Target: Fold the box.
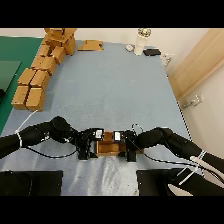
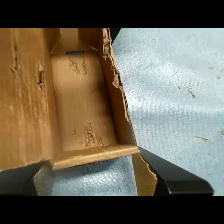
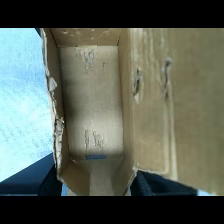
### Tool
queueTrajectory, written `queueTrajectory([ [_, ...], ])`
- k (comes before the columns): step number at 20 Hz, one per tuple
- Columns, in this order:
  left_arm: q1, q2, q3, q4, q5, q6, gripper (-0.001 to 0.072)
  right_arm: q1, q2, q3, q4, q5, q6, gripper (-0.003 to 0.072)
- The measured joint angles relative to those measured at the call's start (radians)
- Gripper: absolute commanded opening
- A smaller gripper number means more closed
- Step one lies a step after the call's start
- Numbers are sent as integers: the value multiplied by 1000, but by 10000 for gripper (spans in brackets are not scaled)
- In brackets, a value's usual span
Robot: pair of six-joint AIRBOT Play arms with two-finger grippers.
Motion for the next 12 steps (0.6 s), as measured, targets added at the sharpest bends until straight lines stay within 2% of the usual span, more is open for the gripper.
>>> queueTrajectory([
  [12, -39, 11, 0, 28, 77, -111, 695, 0, 0, 0, 0, -1, 1, 502],
])
